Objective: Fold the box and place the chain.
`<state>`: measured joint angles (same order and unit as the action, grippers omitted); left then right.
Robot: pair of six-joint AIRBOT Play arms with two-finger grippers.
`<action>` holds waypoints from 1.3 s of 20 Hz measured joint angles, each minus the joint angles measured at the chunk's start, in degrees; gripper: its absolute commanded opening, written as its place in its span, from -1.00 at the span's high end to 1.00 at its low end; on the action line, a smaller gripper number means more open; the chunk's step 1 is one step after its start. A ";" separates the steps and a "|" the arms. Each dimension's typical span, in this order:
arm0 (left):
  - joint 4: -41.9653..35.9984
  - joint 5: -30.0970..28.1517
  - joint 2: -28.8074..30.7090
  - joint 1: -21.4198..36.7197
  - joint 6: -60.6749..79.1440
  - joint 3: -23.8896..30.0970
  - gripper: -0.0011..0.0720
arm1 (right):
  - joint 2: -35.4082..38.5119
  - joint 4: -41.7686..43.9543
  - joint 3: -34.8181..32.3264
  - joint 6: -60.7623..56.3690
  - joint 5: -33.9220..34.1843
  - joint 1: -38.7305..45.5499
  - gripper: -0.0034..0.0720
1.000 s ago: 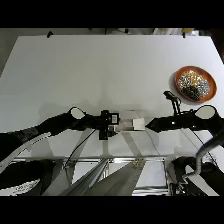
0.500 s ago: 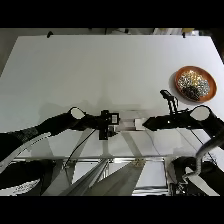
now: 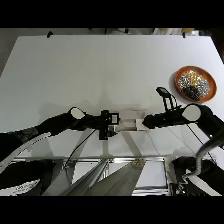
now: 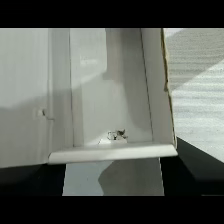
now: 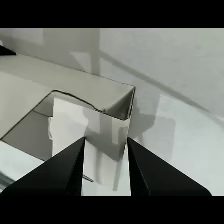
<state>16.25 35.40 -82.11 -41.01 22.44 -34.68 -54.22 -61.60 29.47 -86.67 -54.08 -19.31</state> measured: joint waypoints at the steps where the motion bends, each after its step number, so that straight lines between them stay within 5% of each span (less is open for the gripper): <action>1: 0.00 0.00 0.00 0.00 0.00 0.00 0.42 | -0.76 -0.66 0.52 -1.31 0.39 -1.33 0.12; 20: 0.02 0.00 0.00 0.00 0.04 0.00 0.42 | -16.50 -19.45 10.93 -30.64 -1.84 -14.32 0.25; 26: 0.02 0.00 0.00 0.00 0.07 0.00 0.42 | -19.34 -22.32 12.02 -33.81 -3.08 -17.31 0.82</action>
<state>16.27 35.40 -82.11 -41.01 22.50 -34.68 -73.56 -83.92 41.50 -120.49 -57.17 -36.62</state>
